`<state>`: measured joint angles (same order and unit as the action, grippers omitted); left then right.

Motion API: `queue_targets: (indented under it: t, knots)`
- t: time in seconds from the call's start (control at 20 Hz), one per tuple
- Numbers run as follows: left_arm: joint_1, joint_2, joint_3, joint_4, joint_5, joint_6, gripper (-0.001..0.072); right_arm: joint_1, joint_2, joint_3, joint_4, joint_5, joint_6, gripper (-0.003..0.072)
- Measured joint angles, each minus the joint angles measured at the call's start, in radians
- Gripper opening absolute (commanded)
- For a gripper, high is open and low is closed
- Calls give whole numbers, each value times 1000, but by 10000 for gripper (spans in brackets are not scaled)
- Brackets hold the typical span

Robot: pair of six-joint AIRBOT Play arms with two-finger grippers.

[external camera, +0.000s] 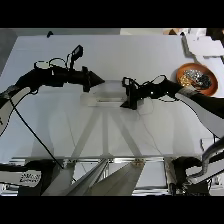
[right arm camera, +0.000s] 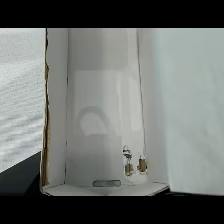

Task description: Fold the box and place the chain.

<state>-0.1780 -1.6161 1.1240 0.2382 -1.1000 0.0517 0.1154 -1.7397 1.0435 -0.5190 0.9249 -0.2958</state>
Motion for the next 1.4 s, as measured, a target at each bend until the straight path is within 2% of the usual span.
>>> queue_targets:
  t: [0.2, 0.35, 0.6, 0.8, 1.05, 1.25, 1.4]
  knots:
    - [-5, -39, -4, -39, 138, -12, 5, 0, 0, 0, 0, 0, 0, 514]
    - [-6, -76, -4, -51, 193, -18, 5, 0, 0, 0, 0, 0, 0, 514]
    - [-10, -108, -4, -24, 222, -19, 5, 0, 0, 0, 0, 0, 1, 514]
    - [-10, -108, -4, 60, 216, -30, 5, 0, 0, 0, 0, 0, 1, 514]
    - [-2, -5, -4, 187, 183, -29, 10, 0, 0, 0, -1, 0, -1, 514]
    - [28, 118, -4, 383, 150, -67, 7, 0, 0, 0, 0, 0, -1, 514]
    - [43, 162, -2, 528, 95, -185, 6, 0, 0, 0, 0, 0, -1, 514]
